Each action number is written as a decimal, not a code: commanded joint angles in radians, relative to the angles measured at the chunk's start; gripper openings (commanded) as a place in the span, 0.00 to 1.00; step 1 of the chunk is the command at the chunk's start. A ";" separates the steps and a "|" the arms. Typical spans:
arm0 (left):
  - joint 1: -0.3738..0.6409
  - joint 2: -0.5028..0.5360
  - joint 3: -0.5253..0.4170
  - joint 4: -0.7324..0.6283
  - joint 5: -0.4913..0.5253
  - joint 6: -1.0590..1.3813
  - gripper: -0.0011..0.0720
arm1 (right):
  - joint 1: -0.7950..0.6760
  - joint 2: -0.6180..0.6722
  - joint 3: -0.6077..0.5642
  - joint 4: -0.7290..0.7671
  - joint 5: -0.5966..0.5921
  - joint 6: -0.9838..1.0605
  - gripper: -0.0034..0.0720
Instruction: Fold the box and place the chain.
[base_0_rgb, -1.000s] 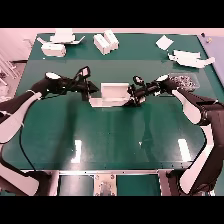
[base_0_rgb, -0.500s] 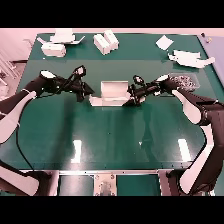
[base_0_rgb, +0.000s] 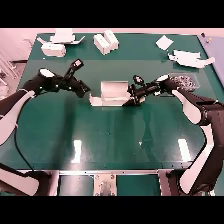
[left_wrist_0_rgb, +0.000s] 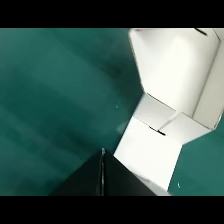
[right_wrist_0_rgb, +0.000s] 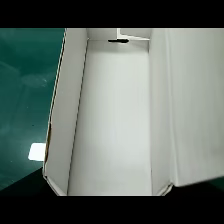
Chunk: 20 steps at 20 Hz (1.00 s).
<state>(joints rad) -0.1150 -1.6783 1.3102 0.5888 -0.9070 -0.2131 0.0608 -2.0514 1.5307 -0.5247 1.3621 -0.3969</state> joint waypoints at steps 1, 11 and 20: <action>0.001 0.063 0.004 0.037 0.065 -0.132 0.04 | 0.000 0.000 0.000 0.000 0.000 0.000 0.77; 0.016 0.072 0.003 0.380 -0.031 -0.804 0.04 | 0.000 0.000 0.000 0.000 0.000 0.000 0.77; 0.138 -0.044 0.002 0.119 -0.170 -0.739 0.04 | 0.000 0.000 0.000 0.000 0.000 0.000 0.77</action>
<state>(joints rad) 0.0048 -1.6855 1.3132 0.7723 -1.0298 -0.9562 0.0608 -2.0514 1.5307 -0.5243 1.3621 -0.3969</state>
